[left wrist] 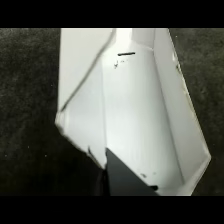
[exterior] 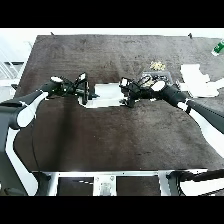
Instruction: Fold the box and place the chain.
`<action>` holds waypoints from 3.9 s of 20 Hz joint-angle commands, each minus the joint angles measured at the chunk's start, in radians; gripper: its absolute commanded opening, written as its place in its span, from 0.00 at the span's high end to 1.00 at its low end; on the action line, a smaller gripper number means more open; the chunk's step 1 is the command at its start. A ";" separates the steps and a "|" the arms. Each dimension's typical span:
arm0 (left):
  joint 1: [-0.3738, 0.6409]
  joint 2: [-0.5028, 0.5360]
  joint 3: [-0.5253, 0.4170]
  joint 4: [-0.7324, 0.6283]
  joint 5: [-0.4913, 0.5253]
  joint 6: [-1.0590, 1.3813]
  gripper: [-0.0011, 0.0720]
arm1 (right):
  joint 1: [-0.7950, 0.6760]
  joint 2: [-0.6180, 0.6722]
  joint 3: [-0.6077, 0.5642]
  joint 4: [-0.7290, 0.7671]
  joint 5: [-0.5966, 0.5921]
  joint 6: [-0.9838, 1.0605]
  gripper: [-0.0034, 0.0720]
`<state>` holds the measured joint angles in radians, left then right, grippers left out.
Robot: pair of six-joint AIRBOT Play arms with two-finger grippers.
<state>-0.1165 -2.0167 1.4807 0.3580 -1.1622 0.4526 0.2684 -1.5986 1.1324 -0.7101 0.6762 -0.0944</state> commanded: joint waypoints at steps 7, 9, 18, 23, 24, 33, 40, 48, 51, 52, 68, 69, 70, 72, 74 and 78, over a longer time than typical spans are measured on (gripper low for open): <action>0.000 -0.001 0.000 0.000 0.000 -0.008 0.96 | -0.063 -0.131 0.169 0.003 0.214 -0.023 0.05; 0.000 -0.001 0.000 0.000 -0.001 -0.008 0.96 | -0.063 -0.162 0.210 0.003 0.254 -0.023 0.05; 0.000 -0.001 0.000 0.000 -0.001 -0.008 0.96 | -0.066 -0.211 0.227 0.013 0.367 -0.023 0.05; 0.000 -0.001 0.000 0.000 -0.001 -0.008 0.96 | -0.066 -0.248 0.230 0.044 0.384 -0.051 0.05; 0.000 -0.001 0.000 0.000 -0.001 -0.008 0.96 | -0.071 -0.253 0.232 0.061 0.384 -0.065 0.05; 0.000 -0.001 0.000 0.000 -0.001 -0.008 0.96 | -0.120 -0.296 0.238 0.187 0.461 -0.154 0.05; 0.000 -0.001 0.000 0.000 -0.001 -0.008 0.96 | -0.112 -0.356 0.290 0.187 0.462 -0.193 0.05; 0.000 -0.001 0.000 0.000 -0.001 -0.008 0.96 | -0.103 -0.371 0.297 0.195 0.461 -0.225 0.05; 0.000 -0.001 0.000 0.000 -0.002 -0.008 0.96 | -0.103 -0.376 0.300 0.197 0.460 -0.226 0.06; 0.000 -0.001 0.000 0.000 -0.001 -0.008 0.96 | -0.103 -0.376 0.300 0.197 0.459 -0.226 0.06; 0.000 -0.001 0.000 0.000 -0.002 -0.008 0.96 | -0.106 -0.412 0.344 0.190 0.509 -0.227 0.09; 0.000 -0.001 0.000 0.000 -0.002 -0.008 0.96 | -0.106 -0.413 0.346 0.189 0.511 -0.229 0.09; 0.000 -0.001 0.000 0.000 -0.001 -0.008 0.96 | -0.106 -0.413 0.347 0.186 0.511 -0.228 0.09; 0.000 -0.001 0.000 0.000 -0.002 -0.008 0.96 | -0.106 -0.413 0.347 0.183 0.511 -0.228 0.12; 0.000 -0.001 0.000 0.000 -0.002 -0.008 0.96 | -0.105 -0.413 0.347 0.175 0.514 -0.228 0.17; 0.000 -0.001 0.000 0.000 -0.002 -0.008 0.96 | -0.106 -0.413 0.346 0.176 0.514 -0.229 0.19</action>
<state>-0.1165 -2.0171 1.4807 0.3584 -1.1637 0.4450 0.1623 -2.0109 1.4773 -0.5297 1.1854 -0.3241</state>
